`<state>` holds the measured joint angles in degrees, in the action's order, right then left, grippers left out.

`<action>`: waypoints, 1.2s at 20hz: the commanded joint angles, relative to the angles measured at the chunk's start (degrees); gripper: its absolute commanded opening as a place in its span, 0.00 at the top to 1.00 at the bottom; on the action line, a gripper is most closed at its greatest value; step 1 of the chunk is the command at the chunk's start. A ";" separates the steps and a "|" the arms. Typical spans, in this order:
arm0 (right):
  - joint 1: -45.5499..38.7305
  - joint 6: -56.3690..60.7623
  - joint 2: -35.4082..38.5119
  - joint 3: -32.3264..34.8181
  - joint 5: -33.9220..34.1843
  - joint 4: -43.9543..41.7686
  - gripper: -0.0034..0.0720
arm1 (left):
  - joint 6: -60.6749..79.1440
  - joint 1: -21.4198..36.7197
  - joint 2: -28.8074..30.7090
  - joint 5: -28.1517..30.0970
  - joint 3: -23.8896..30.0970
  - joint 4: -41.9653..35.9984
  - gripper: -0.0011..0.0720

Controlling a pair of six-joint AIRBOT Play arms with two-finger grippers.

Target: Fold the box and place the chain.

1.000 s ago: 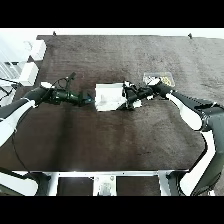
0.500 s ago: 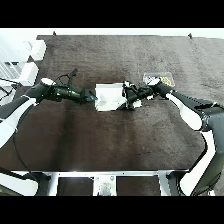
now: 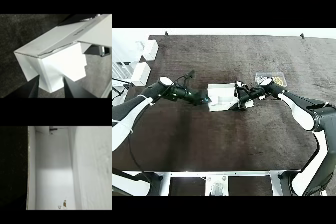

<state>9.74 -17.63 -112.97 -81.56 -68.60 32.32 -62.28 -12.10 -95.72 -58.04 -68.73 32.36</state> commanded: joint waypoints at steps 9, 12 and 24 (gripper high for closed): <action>0.04 0.02 -0.04 0.00 -0.02 -0.02 0.35 | -26.67 -9.40 0.07 2.64 -9.60 28.15 0.51; 0.04 0.00 -0.04 0.00 0.00 -0.02 0.35 | -34.45 -12.28 0.04 3.48 -11.54 35.47 0.51; 0.04 0.02 -0.04 0.00 0.00 -0.02 0.35 | -49.13 -15.47 -0.48 1.81 -11.76 43.71 0.51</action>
<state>9.74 -17.67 -112.97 -81.56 -68.60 32.29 -107.94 -27.20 -96.14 -55.55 -80.44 74.46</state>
